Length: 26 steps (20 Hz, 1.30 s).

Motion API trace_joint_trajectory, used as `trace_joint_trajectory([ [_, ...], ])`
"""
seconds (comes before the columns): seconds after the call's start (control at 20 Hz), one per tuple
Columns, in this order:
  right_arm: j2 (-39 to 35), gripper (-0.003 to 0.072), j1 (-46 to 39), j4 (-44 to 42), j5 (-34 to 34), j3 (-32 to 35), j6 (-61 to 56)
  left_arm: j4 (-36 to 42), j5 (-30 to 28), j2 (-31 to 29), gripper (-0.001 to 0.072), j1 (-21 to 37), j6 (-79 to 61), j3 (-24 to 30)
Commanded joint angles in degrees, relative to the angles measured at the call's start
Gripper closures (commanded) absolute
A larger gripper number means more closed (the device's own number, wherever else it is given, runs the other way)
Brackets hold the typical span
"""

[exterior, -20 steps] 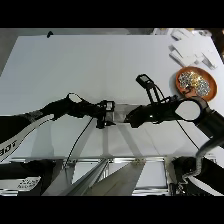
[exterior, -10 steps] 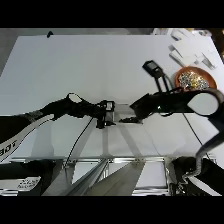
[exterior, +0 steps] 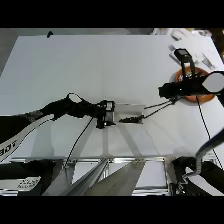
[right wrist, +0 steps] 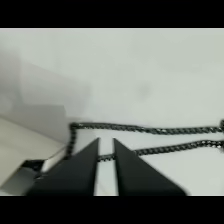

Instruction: Fold the box and place the chain.

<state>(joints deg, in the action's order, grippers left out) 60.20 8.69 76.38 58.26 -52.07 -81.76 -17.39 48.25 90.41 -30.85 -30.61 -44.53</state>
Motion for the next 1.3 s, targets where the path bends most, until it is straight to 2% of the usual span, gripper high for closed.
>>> trace_joint_trajectory([
  [0.0,7.72,0.0347,-1.18,2.58,-0.76,0.22,-0.9,-0.02,0.0,-0.02,0.0506,0.04,-0.02,-0.04],
  [0.1,11.52,0.035,-1.18,2.95,-0.92,0.22,-1.6,-0.02,0.0,-0.02,0.0507,0.04,-0.02,-0.04],
  [0.15,13.14,0.0372,-1.18,2.93,-1.07,0.22,-2.6,-0.02,0.0,-0.02,0.0507,0.04,-0.02,-0.04],
  [0.2,14.38,0.0432,-1.18,2.95,-1.11,0.24,-2.99,-0.02,0.0,-0.02,0.0506,0.04,-0.02,-0.04],
  [0.3,16.11,0.0466,-1.18,3.54,-1.29,0.24,-4.0,-0.02,0.0,-0.02,0.0506,0.04,-0.02,-0.02],
  [0.55,19.41,0.046,-1.18,5.33,-1.29,0.24,-6.75,-0.02,0.0,-0.02,0.0506,0.04,-0.02,-0.04],
  [1.25,21.92,0.0458,-1.18,5.92,-2.14,0.24,-8.5,-0.02,0.0,-0.02,0.0506,0.04,-0.02,-0.04],
])
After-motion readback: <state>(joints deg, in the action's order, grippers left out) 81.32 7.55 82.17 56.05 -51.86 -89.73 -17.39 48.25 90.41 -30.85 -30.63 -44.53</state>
